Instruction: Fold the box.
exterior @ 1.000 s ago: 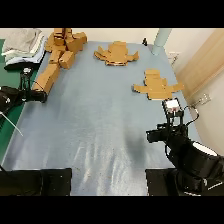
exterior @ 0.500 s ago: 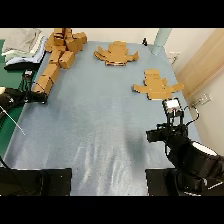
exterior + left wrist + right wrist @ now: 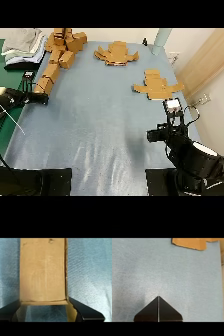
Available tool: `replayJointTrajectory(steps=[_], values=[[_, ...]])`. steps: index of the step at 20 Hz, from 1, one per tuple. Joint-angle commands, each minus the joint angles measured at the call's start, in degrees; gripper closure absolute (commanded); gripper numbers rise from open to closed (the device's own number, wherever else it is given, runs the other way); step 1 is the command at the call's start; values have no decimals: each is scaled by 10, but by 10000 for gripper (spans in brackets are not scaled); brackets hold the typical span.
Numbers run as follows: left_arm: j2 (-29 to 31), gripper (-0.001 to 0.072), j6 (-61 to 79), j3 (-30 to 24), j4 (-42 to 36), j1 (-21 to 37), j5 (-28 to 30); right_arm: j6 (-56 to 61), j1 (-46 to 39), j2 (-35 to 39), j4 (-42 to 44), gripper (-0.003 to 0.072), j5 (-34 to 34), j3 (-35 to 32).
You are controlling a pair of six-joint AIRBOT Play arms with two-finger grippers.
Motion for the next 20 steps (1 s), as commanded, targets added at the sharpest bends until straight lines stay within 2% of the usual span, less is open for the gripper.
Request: replayJointTrajectory(steps=[1,5,9,10,12,13,14,15,18,20], values=[[0,12,0,0,3,-1,-19,0,0,0,0,679,1,0],[25,12,-24,0,38,26,-101,0,0,0,2,679,1,0],[94,12,-153,1,229,77,-220,9,0,0,16,679,1,0],[116,12,-174,1,261,86,-252,25,0,0,16,679,1,0],[161,12,-200,5,268,92,-306,49,-22,0,18,679,7,1],[184,99,-209,10,252,86,-337,49,-47,0,21,679,20,2],[202,452,-214,19,230,74,-374,47,-83,0,31,679,44,5],[217,697,-209,35,212,49,-412,28,-128,-1,37,679,76,10],[236,698,-271,83,202,-70,-444,-104,-289,-32,97,679,183,49],[234,698,-319,110,205,-164,-433,-231,-402,-98,191,679,190,101]])
